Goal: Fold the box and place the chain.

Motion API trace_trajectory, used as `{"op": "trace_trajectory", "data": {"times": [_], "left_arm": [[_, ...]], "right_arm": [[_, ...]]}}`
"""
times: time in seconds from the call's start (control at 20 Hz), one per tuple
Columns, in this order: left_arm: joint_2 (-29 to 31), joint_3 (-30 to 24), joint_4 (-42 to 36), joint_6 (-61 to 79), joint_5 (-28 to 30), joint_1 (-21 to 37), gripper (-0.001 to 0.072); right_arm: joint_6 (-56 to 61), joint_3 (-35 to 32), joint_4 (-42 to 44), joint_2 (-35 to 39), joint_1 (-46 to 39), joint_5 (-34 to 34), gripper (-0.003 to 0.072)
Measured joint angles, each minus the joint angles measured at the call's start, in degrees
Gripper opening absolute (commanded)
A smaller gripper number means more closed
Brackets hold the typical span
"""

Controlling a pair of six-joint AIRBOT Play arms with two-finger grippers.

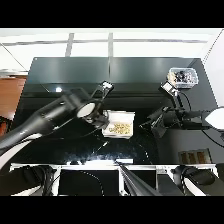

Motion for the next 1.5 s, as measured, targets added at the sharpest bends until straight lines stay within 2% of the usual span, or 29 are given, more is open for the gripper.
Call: {"op": "trace_trajectory", "data": {"times": [0.1, 0.2, 0.25, 0.3, 0.35, 0.5, 0.6, 0.8, 1.0, 1.2, 1.5], "left_arm": [[5.3, -4.4, 0.2, 7.9, 1.9, 3.5, 0.0503], [9.8, -10.4, -4.9, 17.5, 3.3, 10.8, 0.0503], [11.3, -13.3, -9.7, 22.9, 4.0, 15.4, 0.0507], [12.2, -16.3, -16.2, 28.4, 4.2, 20.4, 0.0546], [12.9, -19.3, -23.8, 34.6, 4.7, 25.8, 0.0720], [13.5, -27.3, -45.1, 56.4, 6.6, 38.3, 0.0718], [13.5, -30.8, -53.8, 72.0, 9.1, 41.5, 0.0715], [11.4, -33.6, -61.1, 98.0, 13.0, 38.8, 0.0714], [4.6, -32.7, -63.6, 112.5, 17.0, 32.7, 0.0714], [-3.3, -29.1, -64.3, 117.7, 16.6, 30.1, 0.0714], [-7.6, -26.0, -64.2, 118.6, 16.2, 28.2, 0.0714]], "right_arm": [[1.1, 0.0, -0.6, 0.0, 0.0, 0.0, 0.0609], [2.3, 0.0, -1.5, 0.0, 0.0, 0.0, 0.0609], [2.9, 0.0, -2.1, 0.0, 0.0, 0.0, 0.0609], [3.3, 0.0, -2.5, 0.0, 0.0, 0.0, 0.0609], [3.8, 0.0, -2.8, 0.0, 0.0, -0.1, 0.0609], [4.9, 0.0, -3.4, 0.0, 0.0, -0.5, 0.0609], [5.3, 0.0, -3.6, 0.0, 0.0, -0.7, 0.0609], [5.7, 0.0, -4.0, 0.0, 0.0, -1.2, 0.0609], [5.8, 0.0, -4.2, 0.0, 0.0, -2.1, 0.0610], [5.8, 0.0, -4.2, 0.0, 0.0, -2.4, 0.0609], [5.8, 0.0, -4.2, 0.0, 0.0, -2.9, 0.0609]]}}
